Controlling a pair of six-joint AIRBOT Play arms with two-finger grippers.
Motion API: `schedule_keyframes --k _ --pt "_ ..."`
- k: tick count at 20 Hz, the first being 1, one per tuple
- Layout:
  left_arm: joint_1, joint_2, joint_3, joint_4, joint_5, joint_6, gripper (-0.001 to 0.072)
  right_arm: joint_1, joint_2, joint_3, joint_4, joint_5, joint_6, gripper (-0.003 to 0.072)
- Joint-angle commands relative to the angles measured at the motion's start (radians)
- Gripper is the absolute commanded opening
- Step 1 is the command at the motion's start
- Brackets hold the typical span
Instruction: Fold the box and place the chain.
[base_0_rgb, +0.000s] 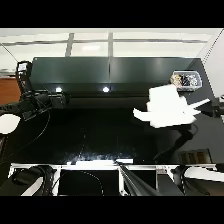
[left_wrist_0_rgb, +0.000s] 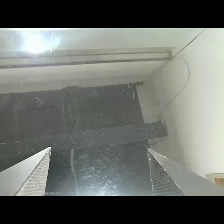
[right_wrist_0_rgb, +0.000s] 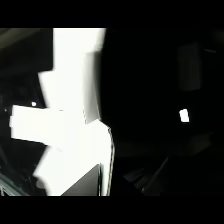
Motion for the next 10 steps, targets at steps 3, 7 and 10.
schedule_keyframes --k 3,7,10 --pt "0.000 -0.001 0.000 0.001 -0.006 0.005 0.0706 0.243 0.204 -0.163 0.055 -0.159 -0.003 0.0043" --pt "0.000 -0.002 0.000 -0.001 -0.035 0.004 0.0705 0.438 0.439 -0.360 0.147 -0.411 0.033 0.0043" --pt "-0.001 -0.013 0.000 -0.019 -0.085 0.004 0.0705 0.598 0.581 -0.521 0.205 -0.554 -0.021 0.0043"
